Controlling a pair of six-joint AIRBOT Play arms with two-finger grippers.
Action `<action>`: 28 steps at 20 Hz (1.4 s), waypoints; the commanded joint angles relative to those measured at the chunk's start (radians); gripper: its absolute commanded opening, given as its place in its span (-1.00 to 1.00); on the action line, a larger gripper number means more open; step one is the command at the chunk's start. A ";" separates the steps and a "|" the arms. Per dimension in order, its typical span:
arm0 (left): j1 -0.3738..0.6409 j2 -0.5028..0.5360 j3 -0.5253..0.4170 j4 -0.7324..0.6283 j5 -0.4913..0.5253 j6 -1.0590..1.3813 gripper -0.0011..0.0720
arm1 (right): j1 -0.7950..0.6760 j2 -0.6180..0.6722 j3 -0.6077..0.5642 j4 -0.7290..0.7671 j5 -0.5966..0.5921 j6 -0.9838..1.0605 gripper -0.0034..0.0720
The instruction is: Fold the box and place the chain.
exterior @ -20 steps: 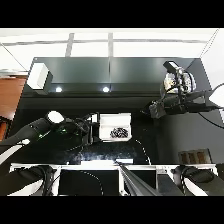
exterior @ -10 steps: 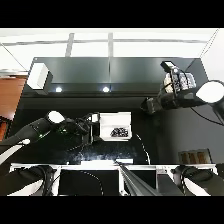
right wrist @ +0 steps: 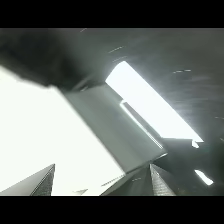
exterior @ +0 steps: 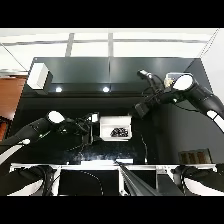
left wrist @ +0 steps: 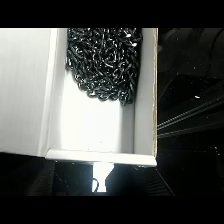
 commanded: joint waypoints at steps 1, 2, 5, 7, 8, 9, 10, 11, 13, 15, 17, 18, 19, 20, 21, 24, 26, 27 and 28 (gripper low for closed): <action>0.000 0.000 0.001 0.003 0.000 0.000 -0.01 | -0.003 -0.019 0.003 0.062 0.158 -0.234 0.99; 0.000 0.000 0.001 0.004 -0.002 0.000 -0.01 | 0.000 -0.019 0.003 0.069 0.153 -0.234 0.99; 0.000 0.000 0.001 0.008 -0.004 0.000 -0.01 | 0.038 -0.019 0.003 0.063 0.155 -0.243 0.99; 0.000 0.000 0.001 0.008 -0.004 0.000 -0.01 | 0.084 -0.020 0.003 0.022 0.104 -0.312 0.99; 0.000 0.000 0.001 0.008 -0.004 0.000 -0.01 | 0.103 -0.020 0.003 0.003 0.068 -0.340 0.99; 0.000 0.000 0.001 0.008 -0.004 0.000 -0.01 | 0.117 -0.020 0.003 0.000 0.044 -0.366 0.99; 0.000 0.000 0.001 0.008 -0.004 0.000 -0.01 | 0.131 -0.020 0.003 0.001 0.027 -0.390 0.99; 0.000 0.000 0.001 0.008 -0.004 0.000 -0.01 | 0.139 -0.020 0.003 0.000 0.024 -0.409 0.99; 0.000 0.000 0.001 0.008 -0.004 0.000 -0.01 | 0.148 -0.020 0.003 -0.001 0.026 -0.417 0.99; 0.000 0.000 0.001 0.008 -0.004 0.000 -0.01 | 0.155 -0.020 0.003 -0.024 0.040 -0.416 0.99; 0.000 0.000 0.001 0.008 -0.004 0.000 -0.01 | 0.164 -0.020 0.003 -0.026 0.066 -0.416 0.99; 0.000 0.000 0.001 0.008 -0.004 0.000 -0.01 | 0.173 -0.020 0.003 -0.027 0.076 -0.416 0.99; 0.000 0.000 0.001 0.008 -0.004 0.000 -0.01 | 0.183 -0.020 0.003 -0.034 0.076 -0.415 0.99; 0.000 0.000 0.001 0.008 -0.004 0.000 -0.01 | 0.196 -0.020 0.003 -0.047 0.075 -0.411 0.99; 0.000 0.000 0.001 0.008 -0.004 0.000 -0.01 | 0.207 -0.020 0.003 -0.061 0.071 -0.402 0.99; 0.000 0.000 0.001 0.008 -0.005 0.000 -0.01 | 0.232 -0.022 0.003 -0.105 0.033 -0.346 0.98; 0.000 0.000 0.001 0.008 -0.005 0.000 -0.01 | 0.238 -0.023 0.003 -0.122 0.019 -0.340 0.99; 0.000 0.000 0.001 0.008 -0.005 0.000 -0.01 | 0.239 -0.023 0.003 -0.123 0.008 -0.337 0.99; 0.000 0.000 0.001 0.008 -0.005 0.000 -0.01 | 0.241 -0.023 0.003 -0.123 -0.001 -0.333 0.99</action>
